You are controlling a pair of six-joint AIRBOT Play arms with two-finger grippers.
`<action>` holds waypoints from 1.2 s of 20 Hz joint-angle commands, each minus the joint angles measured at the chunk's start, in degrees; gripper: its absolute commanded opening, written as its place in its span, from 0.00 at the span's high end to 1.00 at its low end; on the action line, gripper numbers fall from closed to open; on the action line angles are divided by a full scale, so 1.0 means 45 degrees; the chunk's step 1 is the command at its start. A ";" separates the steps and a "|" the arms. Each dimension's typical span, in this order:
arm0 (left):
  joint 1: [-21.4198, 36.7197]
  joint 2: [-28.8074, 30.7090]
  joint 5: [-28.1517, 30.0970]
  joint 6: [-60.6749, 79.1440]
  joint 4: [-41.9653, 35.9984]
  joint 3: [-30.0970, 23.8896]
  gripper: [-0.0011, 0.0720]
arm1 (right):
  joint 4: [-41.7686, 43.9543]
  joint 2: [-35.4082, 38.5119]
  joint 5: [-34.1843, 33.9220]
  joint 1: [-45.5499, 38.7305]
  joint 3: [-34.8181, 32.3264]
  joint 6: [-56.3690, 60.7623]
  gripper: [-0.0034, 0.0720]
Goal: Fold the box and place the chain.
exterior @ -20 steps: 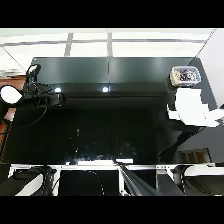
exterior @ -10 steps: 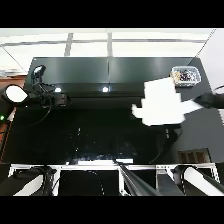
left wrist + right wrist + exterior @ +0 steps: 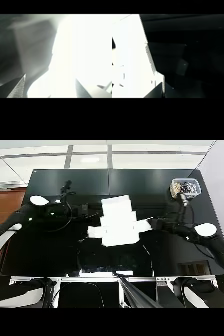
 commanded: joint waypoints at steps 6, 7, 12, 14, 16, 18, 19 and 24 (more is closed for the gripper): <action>-0.0641 -0.3861 -0.4580 0.1899 -0.0393 0.2705 0.03 | 0.0321 0.0092 -0.0957 0.1744 -0.0282 0.0306 0.93; -0.0641 -0.4133 -0.5319 0.2487 -0.0393 0.2890 0.04 | 0.0321 0.0092 -0.0952 0.1744 -0.0282 0.0306 0.93; -0.0661 -0.4711 -0.6824 0.4609 0.0194 0.3871 0.45 | 0.0321 0.0092 -0.0908 0.1744 -0.0282 0.0306 0.93; -0.0661 -0.4915 -0.7378 0.4886 0.0374 0.4260 0.54 | 0.0316 0.0092 -0.0908 0.1744 -0.0282 0.0301 0.93; -0.0665 -0.5391 -0.8354 0.4901 0.0384 0.4677 0.63 | 0.0219 0.0092 -0.0928 0.1744 -0.0282 0.0262 0.93; -0.0665 -0.5819 -0.8660 0.4760 0.0432 0.4940 0.75 | 0.0223 0.0092 -0.0923 0.1744 -0.0282 0.0204 0.93; -0.0665 -0.5867 -0.8553 0.4770 0.0505 0.4940 0.77 | 0.0223 0.0092 -0.0923 0.1744 -0.0282 0.0204 0.93; -0.0665 -0.5833 -0.8320 0.4167 0.1710 0.5445 0.95 | 0.0117 0.0097 -0.1020 0.1676 -0.0214 0.0199 0.25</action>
